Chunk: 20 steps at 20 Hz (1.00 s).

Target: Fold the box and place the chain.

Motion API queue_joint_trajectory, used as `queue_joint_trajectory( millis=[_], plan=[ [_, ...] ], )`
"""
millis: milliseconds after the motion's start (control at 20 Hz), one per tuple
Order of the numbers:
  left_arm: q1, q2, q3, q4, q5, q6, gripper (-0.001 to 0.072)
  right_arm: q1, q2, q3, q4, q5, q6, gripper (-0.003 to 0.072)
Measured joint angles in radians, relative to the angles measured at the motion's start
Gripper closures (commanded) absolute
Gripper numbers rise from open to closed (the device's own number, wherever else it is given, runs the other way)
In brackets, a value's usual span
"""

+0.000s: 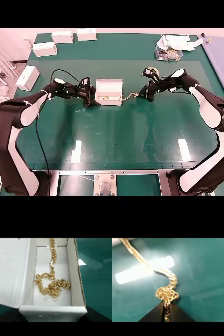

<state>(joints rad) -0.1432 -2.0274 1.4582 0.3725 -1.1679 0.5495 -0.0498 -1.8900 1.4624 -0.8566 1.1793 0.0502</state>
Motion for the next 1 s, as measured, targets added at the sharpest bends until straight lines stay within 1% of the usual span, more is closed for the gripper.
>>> queue_joint_trajectory(
  millis=[200,600,850,1000],
  plan=[
    [0.000,0.000,0.000,0.000,0.000,0.000,0.0225,0.020,0.060,0.002,0.053,0.033,0.047,0.0675],
    [0.000,0.000,0.000,0.000,0.000,0.000,0.0225,0.050,0.202,0.002,0.083,0.092,0.151,0.0676],
    [0.000,0.000,0.000,0.000,0.000,0.000,0.0225,0.095,0.348,0.002,0.089,0.113,0.239,0.0676],
    [0.000,0.000,0.000,0.000,0.000,0.000,0.0225,0.153,0.447,0.003,0.091,0.083,0.287,0.0676]
  ],
)
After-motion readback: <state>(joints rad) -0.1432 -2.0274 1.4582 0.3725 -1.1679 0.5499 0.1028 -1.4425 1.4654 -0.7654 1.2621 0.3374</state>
